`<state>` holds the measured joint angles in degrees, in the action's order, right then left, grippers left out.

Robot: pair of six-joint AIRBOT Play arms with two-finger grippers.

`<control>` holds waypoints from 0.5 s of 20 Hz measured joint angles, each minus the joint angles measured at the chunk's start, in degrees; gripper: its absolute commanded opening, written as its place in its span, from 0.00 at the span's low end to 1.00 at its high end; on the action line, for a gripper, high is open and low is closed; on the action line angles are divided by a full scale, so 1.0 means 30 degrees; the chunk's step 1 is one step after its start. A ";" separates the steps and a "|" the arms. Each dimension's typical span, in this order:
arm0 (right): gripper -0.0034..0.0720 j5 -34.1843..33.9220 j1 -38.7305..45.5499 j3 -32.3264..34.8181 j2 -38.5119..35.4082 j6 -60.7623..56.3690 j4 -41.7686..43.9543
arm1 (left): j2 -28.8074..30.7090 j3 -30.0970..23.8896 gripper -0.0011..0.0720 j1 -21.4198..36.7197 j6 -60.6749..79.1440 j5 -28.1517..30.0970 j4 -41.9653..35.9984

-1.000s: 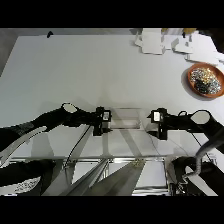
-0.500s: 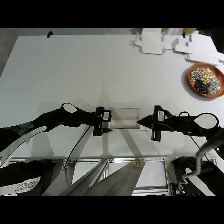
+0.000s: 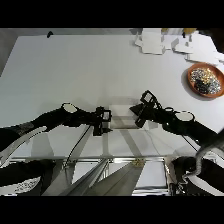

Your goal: Fold the box and place the chain.

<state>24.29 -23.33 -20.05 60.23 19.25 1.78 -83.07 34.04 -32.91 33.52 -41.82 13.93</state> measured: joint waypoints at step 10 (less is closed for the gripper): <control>0.06 0.0095 -0.0299 -0.0882 0.0066 -0.6564 -0.4350 | 0.0000 0.0000 0.30 0.0000 0.0051 0.0000 0.0007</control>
<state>24.58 -24.23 -22.70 60.42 -0.45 -11.27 -83.07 34.04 -32.91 33.67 -41.82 13.96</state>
